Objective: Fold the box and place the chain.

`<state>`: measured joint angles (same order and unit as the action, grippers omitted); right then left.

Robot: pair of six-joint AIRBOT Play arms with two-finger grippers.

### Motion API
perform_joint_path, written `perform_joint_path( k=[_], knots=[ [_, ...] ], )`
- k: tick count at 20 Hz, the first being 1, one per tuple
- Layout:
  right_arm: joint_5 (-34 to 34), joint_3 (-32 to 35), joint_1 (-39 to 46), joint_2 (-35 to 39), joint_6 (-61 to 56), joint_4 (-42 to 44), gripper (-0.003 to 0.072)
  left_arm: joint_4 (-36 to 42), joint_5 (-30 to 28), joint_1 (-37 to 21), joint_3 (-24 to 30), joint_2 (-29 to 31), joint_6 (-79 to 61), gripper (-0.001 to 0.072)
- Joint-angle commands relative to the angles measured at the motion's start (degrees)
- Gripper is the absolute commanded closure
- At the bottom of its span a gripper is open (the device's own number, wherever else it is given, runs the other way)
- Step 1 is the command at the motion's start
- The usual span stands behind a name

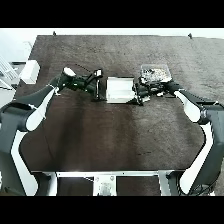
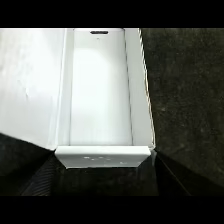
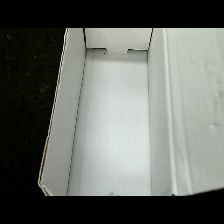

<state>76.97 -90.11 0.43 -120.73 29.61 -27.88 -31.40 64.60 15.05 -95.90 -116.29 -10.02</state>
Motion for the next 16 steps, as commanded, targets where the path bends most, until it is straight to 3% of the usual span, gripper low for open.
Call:
perform_joint_path(
  k=[1,16],
  knots=[
    [0.02,-0.02,0.0,-0.02,0.0,0.0,0.0104,0.42,-1.33,0.87,-0.09,-0.79,-0.09,-0.0011],
    [0.02,-0.02,0.0,-0.02,0.0,0.0,0.0104,1.97,-4.59,2.43,-0.07,-2.71,-0.59,-0.0011]
  ],
)
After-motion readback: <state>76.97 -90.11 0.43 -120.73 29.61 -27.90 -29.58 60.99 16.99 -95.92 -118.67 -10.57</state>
